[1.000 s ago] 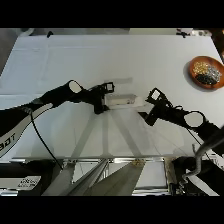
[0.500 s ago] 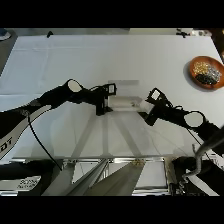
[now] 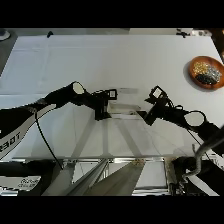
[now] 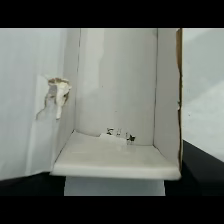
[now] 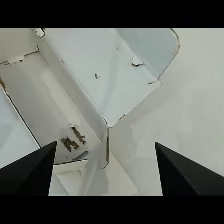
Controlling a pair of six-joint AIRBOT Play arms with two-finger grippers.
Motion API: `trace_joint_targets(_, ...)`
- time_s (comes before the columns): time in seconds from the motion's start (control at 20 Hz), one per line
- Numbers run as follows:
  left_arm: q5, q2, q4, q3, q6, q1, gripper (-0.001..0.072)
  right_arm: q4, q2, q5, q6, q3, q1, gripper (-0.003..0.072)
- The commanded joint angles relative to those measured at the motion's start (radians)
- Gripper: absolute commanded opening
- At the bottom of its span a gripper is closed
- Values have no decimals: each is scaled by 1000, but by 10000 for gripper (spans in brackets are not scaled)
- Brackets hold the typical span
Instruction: Fold the box and place the chain.
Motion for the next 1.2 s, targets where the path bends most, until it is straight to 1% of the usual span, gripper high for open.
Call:
trace_joint_targets(0.0,1,-16,24,-2,-45,-2,357,24,1,-3,-22,1,0,641)
trace_joint_targets(0.05,0,-16,25,-2,-45,-2,357,63,0,-2,-67,1,0,604)
trace_joint_targets(0.1,0,-16,24,-2,-45,-2,356,111,0,-3,-119,1,0,511)
trace_joint_targets(0.2,0,-16,25,-2,-45,-2,355,217,0,-3,-202,1,3,492)
trace_joint_targets(0.25,-2,-16,25,-2,-45,-2,355,247,0,-3,-242,1,11,398)
trace_joint_targets(0.3,-5,-16,25,-2,-45,-2,354,277,0,-3,-294,1,25,327)
trace_joint_targets(0.45,-13,-17,26,-2,-45,-2,351,340,0,-19,-410,1,64,316)
trace_joint_targets(0.6,-12,-16,60,-2,-45,-2,351,347,-1,-50,-418,1,73,317)
trace_joint_targets(0.7,-10,-14,108,-2,-54,-10,350,347,-2,-56,-418,1,73,317)
trace_joint_targets(0.75,-11,-11,111,-2,-53,-15,342,347,-2,-56,-418,1,73,317)
trace_joint_targets(0.8,-16,0,103,-2,-52,-20,258,347,-2,-55,-418,1,73,317)
trace_joint_targets(0.85,-19,18,99,-2,-41,-23,195,346,-2,-55,-418,1,73,317)
trace_joint_targets(0.9,-16,37,97,-2,-37,-25,217,346,-2,-55,-418,1,73,317)
trace_joint_targets(0.95,-6,56,105,-2,-37,-26,223,346,-2,-55,-418,1,73,317)
trace_joint_targets(1.15,-10,83,111,-2,-45,-27,213,346,-2,-55,-418,1,73,317)
